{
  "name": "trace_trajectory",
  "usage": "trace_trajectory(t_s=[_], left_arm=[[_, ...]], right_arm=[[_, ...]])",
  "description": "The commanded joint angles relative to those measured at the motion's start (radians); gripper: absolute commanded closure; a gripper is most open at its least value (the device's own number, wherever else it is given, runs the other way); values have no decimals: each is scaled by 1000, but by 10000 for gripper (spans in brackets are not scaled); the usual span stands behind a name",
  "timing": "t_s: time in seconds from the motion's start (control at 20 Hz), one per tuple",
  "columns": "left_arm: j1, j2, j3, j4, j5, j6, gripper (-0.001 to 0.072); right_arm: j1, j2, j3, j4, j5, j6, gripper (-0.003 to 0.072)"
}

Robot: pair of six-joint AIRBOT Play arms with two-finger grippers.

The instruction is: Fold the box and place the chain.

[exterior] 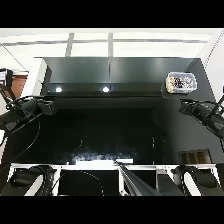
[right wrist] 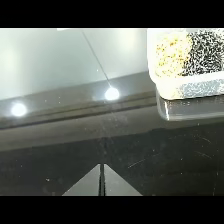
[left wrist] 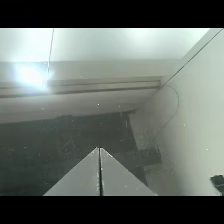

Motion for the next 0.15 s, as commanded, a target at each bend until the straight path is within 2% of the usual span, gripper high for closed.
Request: trace_trajectory(t_s=[0.0, 0.1], left_arm=[[1, 2, 1, 0, 2, 0, 679], [1, 2, 1, 0, 2, 0, 679]], right_arm=[[0, 1, 0, 1, -3, 0, 645], [0, 1, 0, 1, -3, 0, 645]])
